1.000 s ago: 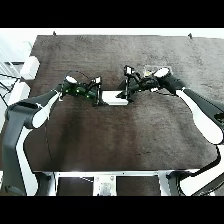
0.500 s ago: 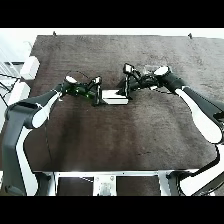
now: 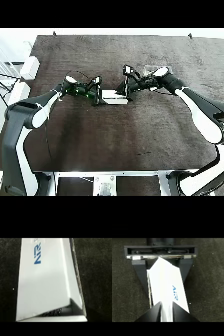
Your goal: Fold the box and place the chain.
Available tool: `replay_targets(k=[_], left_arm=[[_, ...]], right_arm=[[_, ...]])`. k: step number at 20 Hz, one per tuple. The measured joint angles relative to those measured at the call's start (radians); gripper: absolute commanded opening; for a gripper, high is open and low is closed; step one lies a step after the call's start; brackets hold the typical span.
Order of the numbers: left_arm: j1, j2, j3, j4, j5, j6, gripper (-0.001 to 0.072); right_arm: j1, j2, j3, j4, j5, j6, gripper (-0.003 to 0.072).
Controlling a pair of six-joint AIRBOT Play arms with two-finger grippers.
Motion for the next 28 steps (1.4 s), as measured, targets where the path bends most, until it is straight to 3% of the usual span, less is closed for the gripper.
replay_targets(k=[12,13,14,15,20,21,22,24,28], left_arm=[[0.0,0.0,0.0,0.004,-0.007,0.006,0.0453],[0.0,0.0,0.0,0.004,-0.007,0.006,0.0453],[0.0,0.0,0.0,0.004,-0.007,0.006,0.0453],[0.0,0.0,0.0,0.003,-0.007,0.005,0.0453],[-0.002,0.0,0.0,0.003,-0.01,0.003,0.0453],[-0.002,0.0,0.0,0.003,-0.009,0.003,0.0453],[-0.002,0.0,0.0,0.002,-0.008,0.003,0.0453],[-0.002,0.0,0.0,0.001,-0.005,0.003,0.0453],[-0.002,0.0,0.0,0.001,-0.003,0.003,0.0453]], right_arm=[[0.019,0.0,-0.072,0.001,-0.014,-0.002,0.0158],[0.019,0.0,-0.076,0.004,-0.013,-0.002,0.0178],[0.019,0.0,-0.079,0.011,-0.012,-0.001,0.0261],[0.017,0.0,-0.081,0.022,-0.005,-0.002,0.0296],[-0.01,-0.001,-0.083,0.142,0.027,-0.038,0.0294],[-0.015,0.0,-0.083,0.164,0.037,-0.044,0.0262],[-0.018,0.0,-0.083,0.178,0.043,-0.048,0.0148],[-0.025,-0.001,-0.083,0.199,0.05,-0.051,0.0029],[-0.023,-0.026,-0.084,0.165,0.056,0.023,0.0017]])
